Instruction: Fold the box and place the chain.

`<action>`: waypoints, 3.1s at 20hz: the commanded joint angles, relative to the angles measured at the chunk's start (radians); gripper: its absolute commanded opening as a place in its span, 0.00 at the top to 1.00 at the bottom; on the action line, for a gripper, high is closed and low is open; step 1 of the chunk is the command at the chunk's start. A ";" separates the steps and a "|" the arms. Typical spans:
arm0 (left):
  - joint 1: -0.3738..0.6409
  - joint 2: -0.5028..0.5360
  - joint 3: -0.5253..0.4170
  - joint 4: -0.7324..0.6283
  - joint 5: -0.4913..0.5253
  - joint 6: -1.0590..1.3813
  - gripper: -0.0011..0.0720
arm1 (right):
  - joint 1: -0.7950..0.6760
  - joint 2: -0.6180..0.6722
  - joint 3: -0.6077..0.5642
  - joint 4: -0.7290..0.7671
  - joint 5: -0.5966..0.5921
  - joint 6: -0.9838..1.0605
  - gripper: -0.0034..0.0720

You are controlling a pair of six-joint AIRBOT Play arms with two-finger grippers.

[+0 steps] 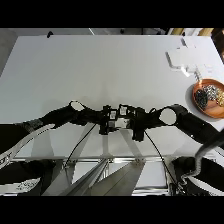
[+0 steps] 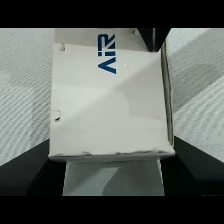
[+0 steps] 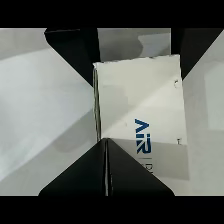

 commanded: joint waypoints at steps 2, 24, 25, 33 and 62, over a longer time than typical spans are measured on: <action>0.000 0.000 0.000 -0.001 0.000 0.000 0.62 | 0.001 -0.011 -0.001 -0.004 -0.002 0.007 0.93; 0.000 0.001 0.000 -0.001 0.000 0.000 0.62 | -0.392 0.295 0.026 -0.522 0.321 0.739 0.93; 0.000 0.000 0.000 -0.002 -0.001 0.000 0.62 | -0.392 0.295 0.026 -0.522 0.316 0.739 0.93; 0.004 0.019 0.000 -0.044 -0.016 -0.003 0.62 | -0.392 0.295 0.026 -0.521 0.316 0.739 0.93; 1.243 0.370 -0.001 1.282 -0.003 -1.947 0.41 | -0.392 0.295 0.026 -0.521 0.316 0.739 0.93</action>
